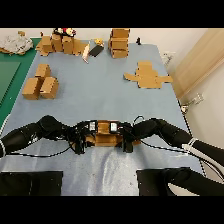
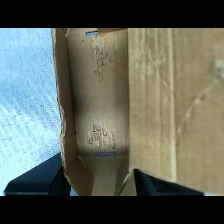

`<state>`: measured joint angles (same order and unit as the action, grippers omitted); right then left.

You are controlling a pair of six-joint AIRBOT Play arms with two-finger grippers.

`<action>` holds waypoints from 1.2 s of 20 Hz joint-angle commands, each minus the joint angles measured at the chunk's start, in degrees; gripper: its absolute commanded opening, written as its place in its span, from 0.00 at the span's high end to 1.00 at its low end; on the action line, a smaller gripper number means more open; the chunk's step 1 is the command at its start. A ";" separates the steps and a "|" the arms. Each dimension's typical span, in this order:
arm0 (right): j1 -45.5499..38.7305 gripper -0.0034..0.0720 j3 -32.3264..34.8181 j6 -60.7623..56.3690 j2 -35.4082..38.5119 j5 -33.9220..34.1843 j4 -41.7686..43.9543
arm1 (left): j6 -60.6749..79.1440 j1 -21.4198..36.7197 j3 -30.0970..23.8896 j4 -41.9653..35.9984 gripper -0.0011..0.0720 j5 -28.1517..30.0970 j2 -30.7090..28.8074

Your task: Fold the box.

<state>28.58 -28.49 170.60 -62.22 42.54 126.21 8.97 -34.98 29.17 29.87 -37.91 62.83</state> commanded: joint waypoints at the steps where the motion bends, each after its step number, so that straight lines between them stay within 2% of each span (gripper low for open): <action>1: 0.07 0.35 0.00 0.00 0.02 -0.02 0.02 | 1.16 0.00 0.04 1.95 0.52 0.07 0.04; 4: 0.07 0.35 0.00 0.00 0.02 -0.02 0.02 | 1.09 0.09 0.04 5.75 0.52 0.50 0.04; 10: 0.07 0.35 0.00 0.00 0.04 -0.02 0.02 | 1.11 0.07 0.07 5.68 0.52 2.03 -0.02; 11: 0.07 0.35 0.00 0.00 0.02 -0.02 0.02 | 1.14 0.07 0.07 5.25 0.66 1.99 -0.02; 12: 0.07 0.35 0.00 0.00 0.04 -0.02 0.02 | 1.25 0.07 0.07 4.63 0.88 1.86 -0.02; 16: 0.07 0.35 0.00 0.00 0.02 -0.02 0.02 | 3.85 -0.07 0.04 -1.46 0.88 1.33 0.04; 24: 0.07 0.35 0.00 0.00 0.02 -0.02 0.02 | 7.76 -1.46 0.04 -6.80 0.88 2.60 0.04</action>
<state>28.58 -28.49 170.63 -62.22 42.54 126.21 14.41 -35.99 29.17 25.54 -36.14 62.83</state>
